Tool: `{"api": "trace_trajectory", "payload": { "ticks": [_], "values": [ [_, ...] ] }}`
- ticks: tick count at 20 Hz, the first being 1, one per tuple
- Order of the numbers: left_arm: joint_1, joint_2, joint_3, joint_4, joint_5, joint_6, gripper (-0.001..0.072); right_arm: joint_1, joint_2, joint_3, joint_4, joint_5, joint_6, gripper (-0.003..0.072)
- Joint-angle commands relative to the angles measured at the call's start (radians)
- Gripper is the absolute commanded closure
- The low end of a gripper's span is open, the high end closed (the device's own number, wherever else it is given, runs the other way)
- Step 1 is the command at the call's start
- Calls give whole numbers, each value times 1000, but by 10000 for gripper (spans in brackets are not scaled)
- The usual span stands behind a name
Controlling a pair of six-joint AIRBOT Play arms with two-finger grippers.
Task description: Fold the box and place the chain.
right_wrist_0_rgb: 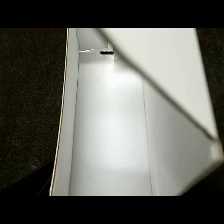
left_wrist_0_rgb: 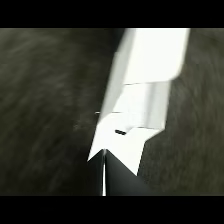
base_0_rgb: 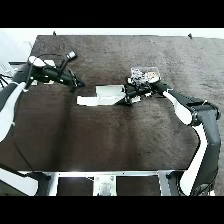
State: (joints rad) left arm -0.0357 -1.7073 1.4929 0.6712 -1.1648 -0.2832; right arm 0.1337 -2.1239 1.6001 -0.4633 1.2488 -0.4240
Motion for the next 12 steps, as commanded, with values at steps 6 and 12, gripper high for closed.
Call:
{"api": "trace_trajectory", "payload": {
  "ticks": [6,12],
  "values": [
    [159,97,-132,-48,-43,-411,693,0,-1,0,3,1,0,210],
    [175,96,-266,-31,-4,-441,689,0,-1,0,3,1,0,210]
  ]
}}
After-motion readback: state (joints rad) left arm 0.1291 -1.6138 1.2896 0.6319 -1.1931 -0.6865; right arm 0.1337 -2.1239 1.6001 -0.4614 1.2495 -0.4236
